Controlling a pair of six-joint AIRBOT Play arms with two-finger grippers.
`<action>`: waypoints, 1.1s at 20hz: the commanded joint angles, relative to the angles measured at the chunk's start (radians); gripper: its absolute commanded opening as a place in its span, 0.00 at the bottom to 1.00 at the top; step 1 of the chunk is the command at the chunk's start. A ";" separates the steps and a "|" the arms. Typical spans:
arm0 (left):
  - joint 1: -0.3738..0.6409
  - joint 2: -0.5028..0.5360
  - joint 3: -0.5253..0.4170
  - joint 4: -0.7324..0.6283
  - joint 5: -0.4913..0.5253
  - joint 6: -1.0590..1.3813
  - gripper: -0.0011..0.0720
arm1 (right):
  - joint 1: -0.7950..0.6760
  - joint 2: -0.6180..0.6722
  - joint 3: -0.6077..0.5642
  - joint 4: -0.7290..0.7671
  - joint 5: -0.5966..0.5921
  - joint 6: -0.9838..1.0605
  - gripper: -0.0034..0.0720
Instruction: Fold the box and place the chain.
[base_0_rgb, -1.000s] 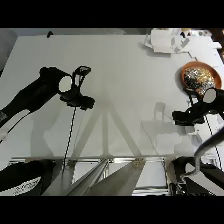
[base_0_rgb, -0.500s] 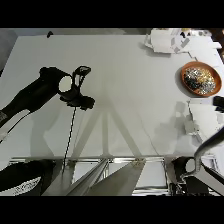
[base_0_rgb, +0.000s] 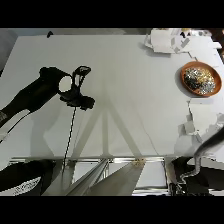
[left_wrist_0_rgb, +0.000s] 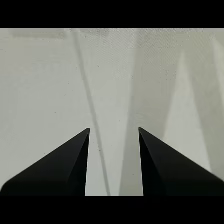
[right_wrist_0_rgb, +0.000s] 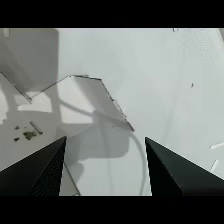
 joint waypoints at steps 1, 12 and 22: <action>0.000 -0.001 0.000 0.000 0.000 0.000 0.49 | -0.027 -0.131 0.068 -0.015 0.025 -0.124 0.77; 0.000 -0.001 0.000 0.000 0.000 0.000 0.49 | -0.003 -0.235 0.068 0.095 0.040 -0.240 0.46; 0.000 -0.001 0.000 0.000 0.000 0.000 0.49 | 0.201 -0.090 0.032 0.404 0.173 -0.395 0.06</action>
